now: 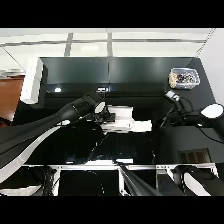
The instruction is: Fold the box and place the chain.
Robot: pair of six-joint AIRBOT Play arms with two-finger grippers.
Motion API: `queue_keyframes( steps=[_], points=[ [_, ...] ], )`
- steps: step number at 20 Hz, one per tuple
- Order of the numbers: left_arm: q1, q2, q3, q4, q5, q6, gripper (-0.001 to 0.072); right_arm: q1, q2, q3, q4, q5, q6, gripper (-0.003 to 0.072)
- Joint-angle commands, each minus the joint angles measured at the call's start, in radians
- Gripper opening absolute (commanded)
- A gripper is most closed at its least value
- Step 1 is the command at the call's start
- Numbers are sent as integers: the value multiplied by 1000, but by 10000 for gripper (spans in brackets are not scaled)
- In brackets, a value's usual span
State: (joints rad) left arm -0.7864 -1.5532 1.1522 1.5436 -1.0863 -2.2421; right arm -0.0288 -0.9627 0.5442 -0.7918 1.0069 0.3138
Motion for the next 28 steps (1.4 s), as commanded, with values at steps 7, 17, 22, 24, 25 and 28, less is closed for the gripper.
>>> queue_keyframes(
  steps=[7, 17, 22, 24, 25, 28],
  points=[
    [0, 0, 0, 0, 1, 3, 25, 327, -161, -6, 167, -208, -580, 515],
    [0, 0, 0, 0, 0, 3, 25, 335, -218, 2, 286, -200, -692, 127],
    [0, 0, 0, 0, 1, 3, 25, 351, -232, 2, 440, -245, -692, 127],
    [0, 0, 0, 0, 1, 3, 25, 380, -244, 2, 460, -303, -689, 127],
    [0, 0, 0, 0, 0, 3, 25, 390, -251, 2, 459, -319, -689, 127],
    [0, 0, 0, 0, 1, 3, 25, 392, -254, 2, 459, -319, -671, 126]
  ],
)
